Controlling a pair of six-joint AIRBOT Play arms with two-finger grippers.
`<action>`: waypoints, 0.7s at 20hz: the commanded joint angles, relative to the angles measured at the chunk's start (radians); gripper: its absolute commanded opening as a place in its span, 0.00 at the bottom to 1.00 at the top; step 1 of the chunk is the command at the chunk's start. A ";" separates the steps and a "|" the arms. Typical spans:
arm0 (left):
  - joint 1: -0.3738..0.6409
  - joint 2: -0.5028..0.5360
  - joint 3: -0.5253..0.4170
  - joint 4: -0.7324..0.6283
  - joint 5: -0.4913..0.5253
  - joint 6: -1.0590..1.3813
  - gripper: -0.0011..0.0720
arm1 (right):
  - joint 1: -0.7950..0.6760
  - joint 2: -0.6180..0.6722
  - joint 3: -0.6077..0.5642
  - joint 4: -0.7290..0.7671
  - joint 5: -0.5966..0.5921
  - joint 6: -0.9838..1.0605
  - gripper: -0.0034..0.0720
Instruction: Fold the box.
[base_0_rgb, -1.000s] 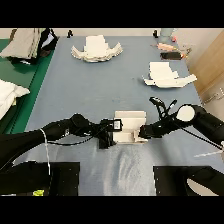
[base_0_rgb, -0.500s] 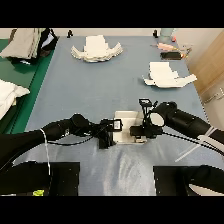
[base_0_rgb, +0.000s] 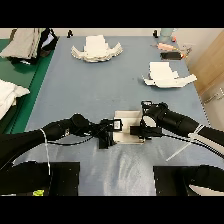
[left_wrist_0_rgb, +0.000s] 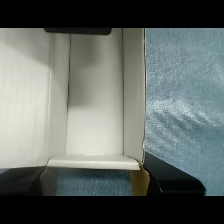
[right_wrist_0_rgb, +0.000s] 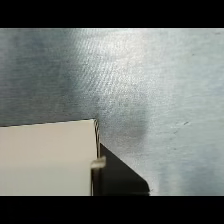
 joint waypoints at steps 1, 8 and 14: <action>0.000 0.001 0.000 0.000 -0.001 0.000 0.73 | 0.002 -0.004 0.001 -0.014 -0.003 0.024 0.05; 0.000 0.001 0.000 0.000 -0.001 0.000 0.73 | 0.002 -0.001 0.026 0.014 0.014 0.012 0.56; 0.000 0.001 0.000 0.000 -0.001 0.000 0.73 | 0.002 0.002 0.083 0.045 0.120 -0.031 0.78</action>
